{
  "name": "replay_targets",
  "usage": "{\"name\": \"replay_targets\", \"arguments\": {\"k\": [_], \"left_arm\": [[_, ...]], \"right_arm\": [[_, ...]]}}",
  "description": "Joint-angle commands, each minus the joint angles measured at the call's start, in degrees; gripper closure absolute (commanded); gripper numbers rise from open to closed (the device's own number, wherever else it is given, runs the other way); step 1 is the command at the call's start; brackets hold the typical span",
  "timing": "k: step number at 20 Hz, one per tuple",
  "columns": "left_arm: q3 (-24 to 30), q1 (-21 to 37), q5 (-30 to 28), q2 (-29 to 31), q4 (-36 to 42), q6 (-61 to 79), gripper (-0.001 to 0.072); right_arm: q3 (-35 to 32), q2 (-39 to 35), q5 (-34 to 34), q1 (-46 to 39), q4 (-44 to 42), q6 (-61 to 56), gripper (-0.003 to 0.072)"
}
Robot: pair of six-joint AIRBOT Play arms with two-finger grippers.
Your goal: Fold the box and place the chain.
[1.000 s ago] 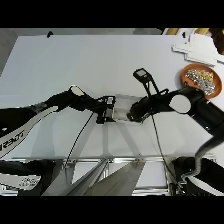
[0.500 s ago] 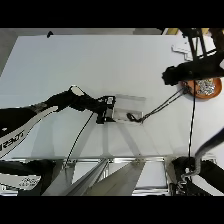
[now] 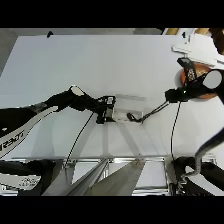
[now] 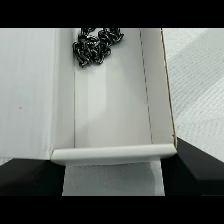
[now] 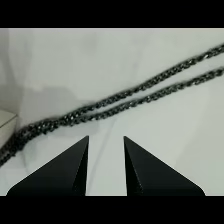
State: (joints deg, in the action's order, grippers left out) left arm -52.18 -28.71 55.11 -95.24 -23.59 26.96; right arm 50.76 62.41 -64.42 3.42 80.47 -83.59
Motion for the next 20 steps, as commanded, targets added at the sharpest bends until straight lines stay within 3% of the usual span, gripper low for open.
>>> {"name": "replay_targets", "arguments": {"k": [1,7,14,20], "left_arm": [[-0.04,0.04,-0.04,0.04,0.0,0.02,0.0573],[-0.04,0.04,-0.02,0.04,0.0,0.02,0.0573],[-0.04,0.04,-0.02,0.04,0.0,0.02,0.0573],[-0.04,0.04,-0.02,0.04,0.0,0.02,0.0573]], "right_arm": [[-5.09,1.49,3.67,-0.26,-1.36,-0.48,0.0386],[-8.11,1.9,8.31,-0.26,-1.2,-0.83,0.0387],[-8.11,10.14,11.39,-0.26,-0.33,-1.73,0.0393],[-8.09,11.52,13.64,-0.28,0.46,-1.68,0.0394]]}}
